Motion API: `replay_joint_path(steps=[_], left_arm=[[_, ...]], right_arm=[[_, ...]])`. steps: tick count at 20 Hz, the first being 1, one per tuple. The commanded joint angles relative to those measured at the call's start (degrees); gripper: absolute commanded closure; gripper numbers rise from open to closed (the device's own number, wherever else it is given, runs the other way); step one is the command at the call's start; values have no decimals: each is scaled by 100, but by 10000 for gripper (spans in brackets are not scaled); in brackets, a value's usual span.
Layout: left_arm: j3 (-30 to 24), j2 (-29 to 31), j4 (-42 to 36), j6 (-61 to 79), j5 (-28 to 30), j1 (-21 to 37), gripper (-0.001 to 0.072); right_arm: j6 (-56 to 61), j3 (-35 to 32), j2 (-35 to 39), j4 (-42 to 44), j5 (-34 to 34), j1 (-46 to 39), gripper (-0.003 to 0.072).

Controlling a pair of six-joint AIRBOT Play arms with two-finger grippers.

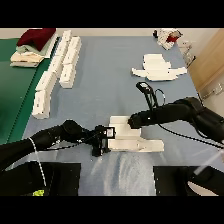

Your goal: Fold the box.

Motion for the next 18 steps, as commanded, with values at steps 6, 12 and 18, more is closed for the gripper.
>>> replay_joint_path(steps=[6, 12, 18], left_arm=[[7, 0, 0, 0, 0, 2, 254], [7, 0, 0, 0, 0, 2, 254], [7, 0, 0, 0, 0, 2, 254]], right_arm=[[-2483, -710, 1648, -1023, -1858, 4, 220], [-4022, -1484, 1432, -973, -1303, 15, 63], [-5005, -1539, 815, -881, -575, 162, -27]])
